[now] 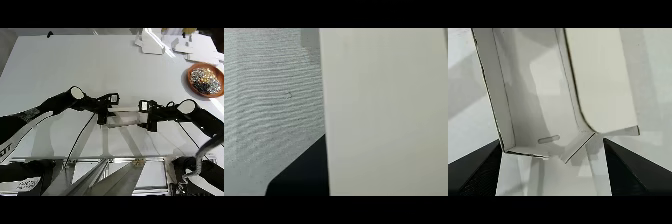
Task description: Fold the box and place the chain.
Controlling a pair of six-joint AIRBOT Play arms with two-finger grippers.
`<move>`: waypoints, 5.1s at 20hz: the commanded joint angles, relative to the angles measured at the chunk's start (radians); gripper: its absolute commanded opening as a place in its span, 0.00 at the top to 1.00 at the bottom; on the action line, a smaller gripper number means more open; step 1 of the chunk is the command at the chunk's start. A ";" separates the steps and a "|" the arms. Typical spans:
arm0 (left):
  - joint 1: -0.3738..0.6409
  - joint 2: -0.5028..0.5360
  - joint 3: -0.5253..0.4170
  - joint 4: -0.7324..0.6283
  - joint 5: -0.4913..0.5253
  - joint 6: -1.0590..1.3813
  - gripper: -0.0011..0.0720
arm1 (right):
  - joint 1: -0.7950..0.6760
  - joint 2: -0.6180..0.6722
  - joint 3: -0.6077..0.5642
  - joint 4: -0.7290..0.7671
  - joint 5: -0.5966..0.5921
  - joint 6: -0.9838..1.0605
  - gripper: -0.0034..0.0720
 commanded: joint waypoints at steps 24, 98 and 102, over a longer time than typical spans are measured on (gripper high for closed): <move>-0.001 0.001 0.000 0.001 0.001 0.000 0.97 | -0.049 -0.207 0.006 0.262 0.080 -0.344 0.16; -0.269 0.324 0.000 0.391 0.026 -0.727 0.98 | -0.048 -0.269 0.006 0.235 0.065 -0.317 0.50; -0.317 0.281 0.000 0.295 0.381 -0.742 0.98 | -0.048 -0.269 0.006 0.235 0.065 -0.317 0.50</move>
